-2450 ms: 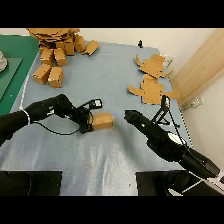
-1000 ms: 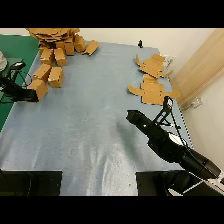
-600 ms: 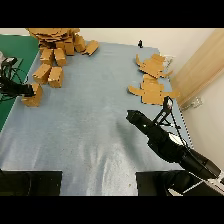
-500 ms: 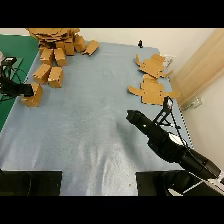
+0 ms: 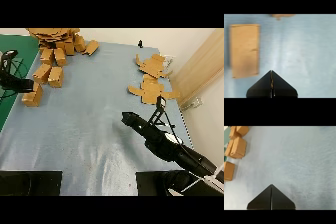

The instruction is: Fold the box.

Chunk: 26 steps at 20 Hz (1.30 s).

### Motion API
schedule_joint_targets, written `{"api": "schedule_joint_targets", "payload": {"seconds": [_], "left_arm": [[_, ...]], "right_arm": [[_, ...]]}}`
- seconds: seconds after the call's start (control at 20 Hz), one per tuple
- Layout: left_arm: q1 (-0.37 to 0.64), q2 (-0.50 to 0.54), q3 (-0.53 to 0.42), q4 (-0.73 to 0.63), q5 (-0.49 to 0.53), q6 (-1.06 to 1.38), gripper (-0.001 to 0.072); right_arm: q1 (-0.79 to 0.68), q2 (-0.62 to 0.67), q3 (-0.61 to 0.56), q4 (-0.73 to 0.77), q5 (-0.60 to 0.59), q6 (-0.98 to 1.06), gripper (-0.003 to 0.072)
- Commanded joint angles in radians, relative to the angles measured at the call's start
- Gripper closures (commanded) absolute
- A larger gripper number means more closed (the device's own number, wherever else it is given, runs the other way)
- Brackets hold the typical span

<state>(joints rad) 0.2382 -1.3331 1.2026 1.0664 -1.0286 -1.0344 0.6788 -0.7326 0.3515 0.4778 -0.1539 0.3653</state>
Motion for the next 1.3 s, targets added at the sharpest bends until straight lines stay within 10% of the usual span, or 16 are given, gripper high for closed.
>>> {"api": "schedule_joint_targets", "payload": {"seconds": [0.0, 0.5, 1.25], "left_arm": [[-0.122, 0.013, -0.021, -0.179, -0.098, 0.05, 0.0699], [-0.678, -0.098, -0.143, -0.214, 0.244, -0.14, 0.0698], [-0.692, -0.175, -0.132, -0.245, 0.244, -0.186, 0.0697]], "right_arm": [[-0.001, -0.108, 0.015, -0.023, 0.058, -0.019, 0.0684], [-0.108, -0.533, 0.36, -0.108, 0.217, -0.022, 0.0684], [-0.108, -0.681, 0.464, -0.396, 0.341, 0.161, 0.0683]]}}
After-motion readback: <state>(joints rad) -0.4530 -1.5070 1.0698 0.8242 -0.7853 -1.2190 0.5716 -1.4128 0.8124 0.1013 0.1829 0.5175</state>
